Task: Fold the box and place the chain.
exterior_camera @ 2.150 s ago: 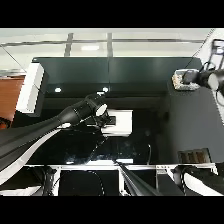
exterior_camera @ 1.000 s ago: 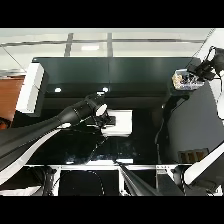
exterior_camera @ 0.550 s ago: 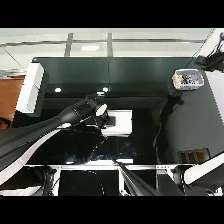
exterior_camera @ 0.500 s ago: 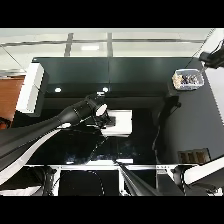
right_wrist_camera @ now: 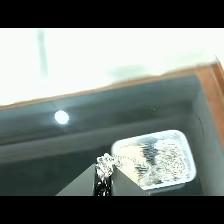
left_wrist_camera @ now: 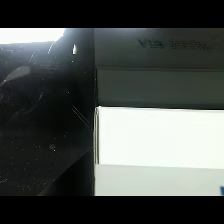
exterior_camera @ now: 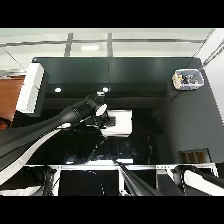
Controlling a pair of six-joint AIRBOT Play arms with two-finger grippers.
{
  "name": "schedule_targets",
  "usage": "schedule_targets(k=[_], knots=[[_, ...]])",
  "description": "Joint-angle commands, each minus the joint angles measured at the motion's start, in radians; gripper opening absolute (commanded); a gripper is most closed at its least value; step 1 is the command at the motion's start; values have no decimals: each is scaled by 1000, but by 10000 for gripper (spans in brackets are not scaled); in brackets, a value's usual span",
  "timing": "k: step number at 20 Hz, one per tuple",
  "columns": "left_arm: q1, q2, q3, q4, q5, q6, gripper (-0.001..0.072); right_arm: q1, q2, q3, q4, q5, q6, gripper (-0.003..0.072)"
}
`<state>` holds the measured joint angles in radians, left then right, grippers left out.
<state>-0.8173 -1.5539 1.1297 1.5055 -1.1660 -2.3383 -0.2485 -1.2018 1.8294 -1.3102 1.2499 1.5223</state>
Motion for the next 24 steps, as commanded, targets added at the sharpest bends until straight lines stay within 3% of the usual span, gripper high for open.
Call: schedule_targets(k=[1,3,7,10,17,24], knots=[[1,0,0,1,2,1,28,61,219,-117,29,31,-24,12],[1,0,0,0,2,1,28,101,284,-159,53,105,-30,12],[1,0,0,0,2,1,29,200,345,-259,237,204,-141,12],[1,0,0,0,2,0,29,274,346,-397,365,246,-155,12],[1,0,0,0,2,0,29,456,315,-783,590,13,-234,11],[1,0,0,1,2,0,28,604,157,-845,642,-97,-281,12]])
